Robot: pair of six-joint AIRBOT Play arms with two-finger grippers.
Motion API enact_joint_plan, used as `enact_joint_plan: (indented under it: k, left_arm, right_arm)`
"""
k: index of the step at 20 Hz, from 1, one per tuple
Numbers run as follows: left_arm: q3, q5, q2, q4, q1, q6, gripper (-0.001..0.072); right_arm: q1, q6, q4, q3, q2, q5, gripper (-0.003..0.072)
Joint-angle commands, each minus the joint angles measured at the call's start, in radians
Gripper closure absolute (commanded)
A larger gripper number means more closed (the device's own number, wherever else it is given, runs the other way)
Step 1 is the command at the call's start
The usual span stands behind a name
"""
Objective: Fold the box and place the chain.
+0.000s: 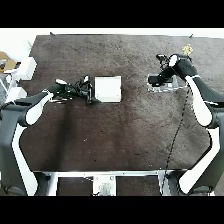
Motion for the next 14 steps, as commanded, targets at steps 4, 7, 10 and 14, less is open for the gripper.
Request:
enact_joint_plan:
  k: [4,7,10,14]
  left_arm:
    - [0.0,0.0,0.0,0.0,0.001,0.0,0.0466]
    - [0.0,0.0,0.0,0.0,0.001,0.0,0.0466]
    - [0.0,0.0,0.0,0.0,0.001,0.0,0.0467]
    - [0.0,0.0,0.0,0.0,0.001,0.0,0.0467]
  right_arm:
    - [0.0,0.0,-0.018,0.0,0.056,-0.019,0.068]
    - [0.002,-0.005,-0.017,0.0,0.129,-0.026,0.068]
    - [0.005,-0.031,-0.011,0.0,0.24,-0.037,0.068]
    - [0.031,-0.054,-0.01,0.0,0.43,-0.13,0.068]
